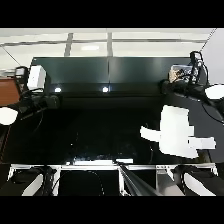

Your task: Fold the box and place the chain.

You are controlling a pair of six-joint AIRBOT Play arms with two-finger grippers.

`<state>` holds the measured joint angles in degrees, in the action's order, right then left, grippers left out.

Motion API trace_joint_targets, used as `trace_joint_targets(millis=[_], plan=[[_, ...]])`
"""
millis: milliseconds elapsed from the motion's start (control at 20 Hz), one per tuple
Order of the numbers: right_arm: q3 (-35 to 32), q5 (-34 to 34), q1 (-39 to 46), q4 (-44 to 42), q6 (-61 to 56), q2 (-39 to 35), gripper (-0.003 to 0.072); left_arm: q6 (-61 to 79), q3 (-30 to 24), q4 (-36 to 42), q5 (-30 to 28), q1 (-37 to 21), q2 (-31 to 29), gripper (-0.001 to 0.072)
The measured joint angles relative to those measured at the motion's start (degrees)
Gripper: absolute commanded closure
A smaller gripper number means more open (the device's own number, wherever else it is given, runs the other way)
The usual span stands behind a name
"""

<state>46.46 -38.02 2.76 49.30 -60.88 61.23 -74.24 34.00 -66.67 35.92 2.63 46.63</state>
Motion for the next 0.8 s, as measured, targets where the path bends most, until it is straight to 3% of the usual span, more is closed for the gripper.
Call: trace_joint_targets(millis=[200,300,450,550,800], plan=[[1.95,-15.63,16.39,23.69,-11.69,0.17,-0.0034,1.25,0.76,-1.33,8.26,0.52,1.81,-0.0006],[2.32,-19.12,29.66,28.98,-15.56,0.9,-0.0034,1.46,0.92,-1.51,10.16,0.59,2.14,-0.0006],[2.49,-24.96,48.35,24.06,-12.28,3.41,-0.0034,1.66,0.98,-1.49,11.52,0.66,2.38,-0.0006],[1.77,-29.57,56.06,20.87,-4.31,4.81,-0.0034,1.84,1.01,-1.42,12.11,0.7,2.51,-0.0006],[-3.8,-35.47,58.12,19.87,14.1,6.1,-0.0034,1.84,1.01,-1.25,12.7,0.7,2.56,-0.0006]])
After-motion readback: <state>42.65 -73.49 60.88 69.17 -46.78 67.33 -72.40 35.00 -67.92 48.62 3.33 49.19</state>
